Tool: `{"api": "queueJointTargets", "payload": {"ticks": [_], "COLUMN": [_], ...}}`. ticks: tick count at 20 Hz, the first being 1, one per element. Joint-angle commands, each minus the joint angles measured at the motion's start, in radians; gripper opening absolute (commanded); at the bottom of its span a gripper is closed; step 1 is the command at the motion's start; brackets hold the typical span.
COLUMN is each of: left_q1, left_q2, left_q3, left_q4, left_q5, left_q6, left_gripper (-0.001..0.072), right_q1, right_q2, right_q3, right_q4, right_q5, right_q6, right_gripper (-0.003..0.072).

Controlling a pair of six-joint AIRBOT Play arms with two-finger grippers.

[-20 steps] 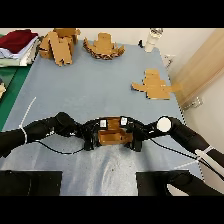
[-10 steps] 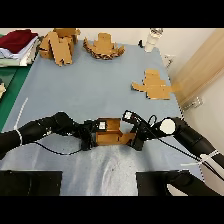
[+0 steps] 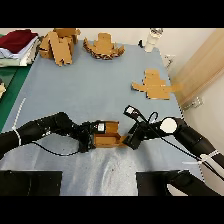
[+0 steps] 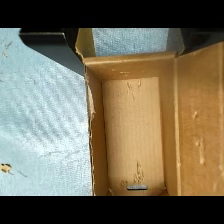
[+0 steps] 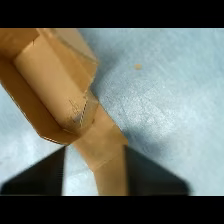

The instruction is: Fold the box.

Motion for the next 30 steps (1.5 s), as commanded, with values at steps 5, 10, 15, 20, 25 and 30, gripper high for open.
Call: {"api": "queueJointTargets", "payload": {"ticks": [5, 10, 15, 20, 25, 30], "left_q1": [0.000, 0.000, 0.000, 0.000, 0.000, 0.000], "left_q2": [0.000, 0.000, 0.000, 0.000, 0.000, 0.000], "left_q3": [0.000, 0.000, 0.000, 0.000, 0.000, 0.000], "left_q4": [0.012, 0.012, 0.012, 0.012, 0.012, 0.012], "left_q5": [-0.004, -0.004, -0.004, -0.004, -0.005, -0.005], "left_q6": [-0.007, -0.007, -0.007, -0.007, -0.007, -0.007], "left_gripper": [0.0463, 0.0463, 0.0463, 0.0463, 0.0463, 0.0464], "right_q1": [0.000, -0.017, -0.033, -0.033, -0.033, -0.033], "right_q2": [0.024, -0.067, -0.300, -0.438, -0.442, -0.442], "right_q3": [0.043, 0.043, 0.069, 0.095, 0.095, 0.097], "right_q4": [0.241, 0.674, 0.937, 0.888, 0.776, 0.732], "right_q5": [0.031, 0.034, 0.037, 0.025, -0.072, -0.093], "right_q6": [0.266, 0.100, -0.168, -0.207, -0.207, -0.208], "right_gripper": [0.0000, -0.0002, -0.0002, -0.0001, -0.0001, -0.0001]}}
